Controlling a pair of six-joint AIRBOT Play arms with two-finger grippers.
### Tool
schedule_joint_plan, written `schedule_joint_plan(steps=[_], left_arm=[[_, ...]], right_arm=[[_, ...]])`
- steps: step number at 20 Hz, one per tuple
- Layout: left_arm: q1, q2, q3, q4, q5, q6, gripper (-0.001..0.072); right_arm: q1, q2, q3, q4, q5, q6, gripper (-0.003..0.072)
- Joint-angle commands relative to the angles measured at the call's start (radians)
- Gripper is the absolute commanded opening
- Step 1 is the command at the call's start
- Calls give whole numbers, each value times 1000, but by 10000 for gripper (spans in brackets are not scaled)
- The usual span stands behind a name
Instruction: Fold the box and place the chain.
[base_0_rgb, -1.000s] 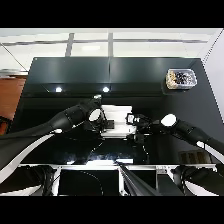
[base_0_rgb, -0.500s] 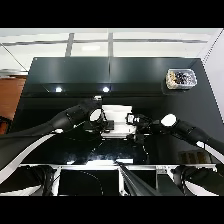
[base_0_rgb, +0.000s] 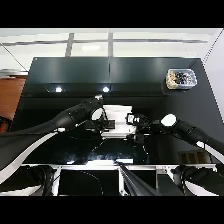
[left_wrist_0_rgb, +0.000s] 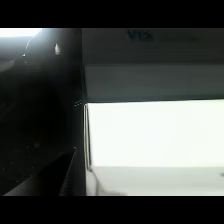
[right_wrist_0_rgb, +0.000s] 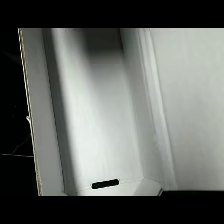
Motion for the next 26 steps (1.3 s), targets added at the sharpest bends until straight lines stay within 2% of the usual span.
schedule_joint_plan(steps=[1,2,3,20,21,22,24,26], left_arm=[[0,-3,13,11,0,-1,325],[-1,-3,13,11,-3,-1,266],[-1,-3,13,11,-3,-1,254],[-1,-21,13,6,-6,-15,254],[-1,-21,13,5,-6,-21,226],[-2,-21,13,3,-3,-20,139],[-2,-21,13,3,0,-16,31],[-1,-21,13,3,0,-16,27]], right_arm=[[0,0,0,0,0,0,472],[0,0,0,0,0,0,472],[0,0,0,0,0,0,473],[0,0,0,0,0,0,472],[0,0,0,0,0,0,472],[0,0,0,0,0,0,472],[0,0,0,0,0,0,472],[0,0,0,0,0,0,472]])
